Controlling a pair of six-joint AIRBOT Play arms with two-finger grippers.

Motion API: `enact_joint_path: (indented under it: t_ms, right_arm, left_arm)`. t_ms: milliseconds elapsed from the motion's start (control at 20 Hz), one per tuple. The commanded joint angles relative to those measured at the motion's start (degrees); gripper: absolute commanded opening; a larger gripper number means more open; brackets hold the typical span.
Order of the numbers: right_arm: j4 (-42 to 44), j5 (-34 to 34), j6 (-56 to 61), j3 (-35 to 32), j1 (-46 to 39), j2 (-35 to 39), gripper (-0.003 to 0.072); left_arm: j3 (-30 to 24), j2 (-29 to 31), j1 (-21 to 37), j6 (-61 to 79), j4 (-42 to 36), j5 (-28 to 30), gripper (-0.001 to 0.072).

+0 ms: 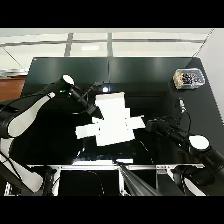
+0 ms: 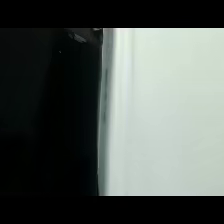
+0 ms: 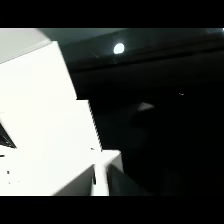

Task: Fold the box and place the chain.

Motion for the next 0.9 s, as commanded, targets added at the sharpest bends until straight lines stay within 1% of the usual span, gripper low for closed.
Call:
enact_joint_path:
  t_ms: [0,50,100,200,250,300,350,450,500,550,650,850]
  right_arm:
    - [-1.1,0.8,0.0,0.5,0.0,0.0,0.0586]
    - [-4.7,2.4,0.0,1.7,-0.4,0.0,0.0619]
    - [-9.9,5.0,0.1,3.7,-1.4,0.0,0.0619]
    - [-23.2,12.9,2.0,9.2,-4.3,0.0,0.0619]
    - [-30.7,17.1,3.7,12.5,-5.9,0.0,0.0619]
    - [-37.1,20.7,3.9,15.4,-6.8,0.0,0.0619]
    - [-43.4,23.8,3.9,18.1,-7.3,0.0,0.0619]
    - [-53.3,25.4,2.9,21.6,-6.9,0.0,0.0619]
    - [-55.2,24.3,0.0,22.1,-6.4,0.0,0.0619]
    - [-55.3,23.0,-2.2,22.1,-5.9,0.0,0.0618]
    - [-55.5,22.3,-4.7,22.1,-4.1,0.0,0.0617]
    - [-56.7,22.9,-5.9,22.1,-2.1,0.0,0.0617]
  left_arm:
    - [0.1,0.5,-0.1,0.7,-0.1,1.2,0.0026]
    - [0.1,1.2,-0.1,0.6,0.2,2.2,0.0025]
    - [0.1,2.0,-0.2,0.5,0.2,3.0,0.0024]
    - [-0.3,4.6,-0.8,0.5,0.2,4.3,0.0022]
    - [-1.3,6.5,-1.2,1.1,0.5,6.2,0.0022]
    - [-3.0,8.8,-1.9,2.9,0.6,8.9,0.0022]
    - [-5.7,11.6,-2.7,5.4,0.3,13.0,0.0022]
    - [-13.2,16.9,-3.9,11.6,-3.1,22.7,0.0023]
    - [-16.6,18.5,-4.6,17.6,-5.6,26.4,0.0024]
    - [-18.9,19.5,-5.6,24.6,-6.2,29.0,0.0024]
    - [-20.0,20.2,-7.7,35.6,-4.4,29.6,0.0024]
    - [-20.0,20.6,-11.8,36.5,0.6,40.9,0.0024]
